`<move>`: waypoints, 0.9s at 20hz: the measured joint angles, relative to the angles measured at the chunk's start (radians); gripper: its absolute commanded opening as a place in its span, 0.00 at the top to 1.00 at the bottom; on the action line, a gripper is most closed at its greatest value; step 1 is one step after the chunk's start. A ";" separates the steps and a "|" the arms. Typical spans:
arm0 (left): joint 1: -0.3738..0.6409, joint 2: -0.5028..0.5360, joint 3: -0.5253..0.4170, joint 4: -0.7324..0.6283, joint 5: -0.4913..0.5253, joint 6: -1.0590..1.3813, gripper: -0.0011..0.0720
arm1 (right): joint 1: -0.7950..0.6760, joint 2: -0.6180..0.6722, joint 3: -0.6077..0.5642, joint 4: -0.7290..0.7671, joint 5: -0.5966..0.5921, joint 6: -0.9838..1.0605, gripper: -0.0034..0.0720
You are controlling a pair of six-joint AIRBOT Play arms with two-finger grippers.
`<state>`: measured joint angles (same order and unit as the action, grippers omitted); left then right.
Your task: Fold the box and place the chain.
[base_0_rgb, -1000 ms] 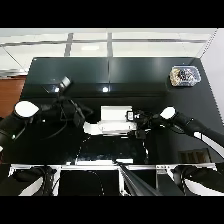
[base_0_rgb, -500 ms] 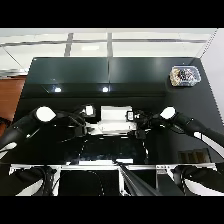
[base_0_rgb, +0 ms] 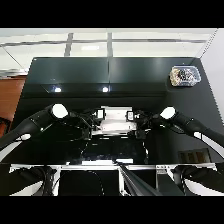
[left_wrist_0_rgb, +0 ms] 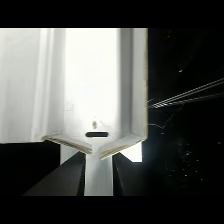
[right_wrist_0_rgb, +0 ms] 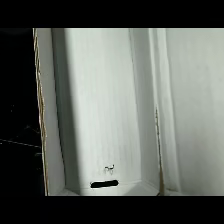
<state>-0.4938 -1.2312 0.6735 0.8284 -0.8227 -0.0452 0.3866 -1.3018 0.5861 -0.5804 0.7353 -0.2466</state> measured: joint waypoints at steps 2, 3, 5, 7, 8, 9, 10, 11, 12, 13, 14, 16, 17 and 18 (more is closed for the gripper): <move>-0.003 -0.002 0.001 -0.003 0.013 -0.008 0.71 | 0.000 0.000 0.000 0.000 0.000 0.000 0.73; -0.004 -0.003 0.002 -0.013 0.024 -0.008 0.71 | 0.000 0.000 0.000 0.000 0.000 0.000 0.73; -0.013 -0.006 0.002 -0.043 0.036 -0.011 0.71 | 0.000 0.000 0.000 0.000 0.000 0.000 0.73; -0.029 -0.014 0.002 -0.085 0.054 -0.013 0.71 | 0.000 0.000 0.000 0.000 0.000 0.000 0.73; -0.040 -0.021 0.002 -0.109 0.067 -0.014 0.71 | 0.000 0.000 0.000 0.000 0.000 0.000 0.73; -0.049 -0.027 0.002 -0.132 0.083 -0.014 0.71 | 0.000 0.000 0.000 0.000 0.000 0.000 0.73; -0.056 -0.032 0.002 -0.153 0.099 -0.014 0.71 | 0.000 0.000 0.000 0.000 0.000 0.000 0.73; -0.060 -0.037 0.002 -0.172 0.110 -0.015 0.71 | 0.000 0.000 0.000 0.001 0.000 0.000 0.73; -0.064 -0.041 0.002 -0.182 0.117 -0.021 0.71 | 0.000 0.000 0.000 0.001 0.000 0.000 0.73; -0.066 -0.045 0.002 -0.187 0.123 -0.031 0.85 | 0.000 0.000 0.000 0.001 0.000 0.000 0.73; -0.068 -0.048 0.002 -0.190 0.128 -0.042 0.94 | 0.000 0.000 0.000 0.001 0.000 0.000 0.73; -0.070 -0.053 0.002 -0.188 0.132 -0.052 0.58 | 0.000 0.000 0.000 0.000 0.000 0.000 0.73; -0.071 -0.056 0.002 -0.186 0.134 -0.056 0.45 | 0.000 0.000 0.000 0.000 0.000 0.000 0.73; -0.072 -0.057 0.002 -0.185 0.134 -0.061 0.52 | 0.000 0.000 0.000 0.001 0.000 0.001 0.73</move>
